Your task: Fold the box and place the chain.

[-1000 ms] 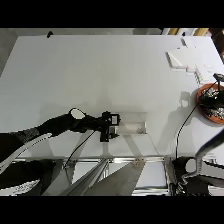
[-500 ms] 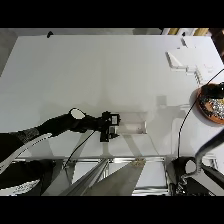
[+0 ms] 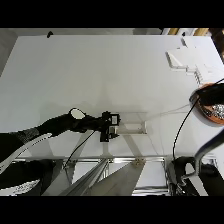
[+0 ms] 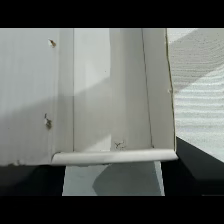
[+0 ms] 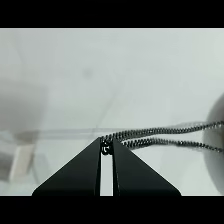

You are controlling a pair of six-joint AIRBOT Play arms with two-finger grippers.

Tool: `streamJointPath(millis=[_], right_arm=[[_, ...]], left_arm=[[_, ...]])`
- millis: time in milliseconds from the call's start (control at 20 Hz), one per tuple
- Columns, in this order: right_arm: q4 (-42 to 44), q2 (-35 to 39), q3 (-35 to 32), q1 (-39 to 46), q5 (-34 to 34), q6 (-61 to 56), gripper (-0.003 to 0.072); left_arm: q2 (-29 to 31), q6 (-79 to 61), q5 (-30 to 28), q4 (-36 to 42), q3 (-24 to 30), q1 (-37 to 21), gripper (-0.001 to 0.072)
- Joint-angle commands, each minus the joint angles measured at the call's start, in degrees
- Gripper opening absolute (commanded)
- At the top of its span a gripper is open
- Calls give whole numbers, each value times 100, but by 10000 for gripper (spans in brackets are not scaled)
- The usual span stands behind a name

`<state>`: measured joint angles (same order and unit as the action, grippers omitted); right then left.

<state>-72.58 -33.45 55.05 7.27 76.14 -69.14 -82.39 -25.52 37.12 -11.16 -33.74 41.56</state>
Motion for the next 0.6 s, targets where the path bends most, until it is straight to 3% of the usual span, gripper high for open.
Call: streamJointPath(millis=[0, 300, 550], right_arm=[[302, 835, 0, -848, 601, 24, 16], [680, 1123, -48, -2505, 702, 402, 16], [1078, 1047, -973, -3316, -227, 1508, 17]], left_arm=[[4, 0, -2, 0, 2, -4, 274], [4, 0, -2, 0, 2, -2, 274], [4, -2, -2, 0, 2, -4, 274]])
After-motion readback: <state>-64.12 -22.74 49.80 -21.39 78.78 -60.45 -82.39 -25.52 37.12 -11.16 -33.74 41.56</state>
